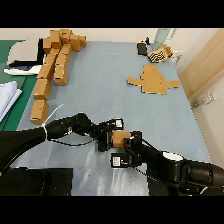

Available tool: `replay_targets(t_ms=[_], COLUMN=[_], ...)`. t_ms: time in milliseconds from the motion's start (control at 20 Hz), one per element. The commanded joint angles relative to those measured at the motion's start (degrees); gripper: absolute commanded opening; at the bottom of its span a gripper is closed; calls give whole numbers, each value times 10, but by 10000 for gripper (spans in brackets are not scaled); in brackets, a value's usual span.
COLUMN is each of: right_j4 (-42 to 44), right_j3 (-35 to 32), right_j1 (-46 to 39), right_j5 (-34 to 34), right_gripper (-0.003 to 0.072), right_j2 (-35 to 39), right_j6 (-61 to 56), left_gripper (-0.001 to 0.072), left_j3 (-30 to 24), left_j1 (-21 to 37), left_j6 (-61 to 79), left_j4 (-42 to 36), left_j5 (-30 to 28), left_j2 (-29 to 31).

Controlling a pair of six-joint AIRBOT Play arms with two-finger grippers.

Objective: Fold the box.

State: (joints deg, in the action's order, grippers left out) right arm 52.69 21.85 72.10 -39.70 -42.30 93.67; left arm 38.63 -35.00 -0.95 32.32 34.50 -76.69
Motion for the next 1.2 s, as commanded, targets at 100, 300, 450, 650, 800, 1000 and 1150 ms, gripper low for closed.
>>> replay_targets(t_ms=[100,300,450,650,800,1000,1150], right_j4=[1,3,3,3,2,10,46], right_j3=[0,0,0,0,0,0,0], right_j1=[1,2,2,2,2,2,2], right_j5=[2,1,1,-3,-14,-14,-13], right_gripper=[226,226,225,226,226,240,444], right_j2=[-2,-1,0,24,38,45,36], right_j6=[-3,-3,-3,-2,-2,-2,-2], left_gripper=[446,445,446,446,446,446,445], left_j3=[0,0,0,0,0,0,0], left_j1=[0,0,0,0,0,0,0], left_j6=[0,0,0,0,0,0,0], left_j4=[0,0,0,0,0,0,0], left_j5=[0,0,0,0,0,0,0], left_j2=[0,0,0,0,0,0,0])
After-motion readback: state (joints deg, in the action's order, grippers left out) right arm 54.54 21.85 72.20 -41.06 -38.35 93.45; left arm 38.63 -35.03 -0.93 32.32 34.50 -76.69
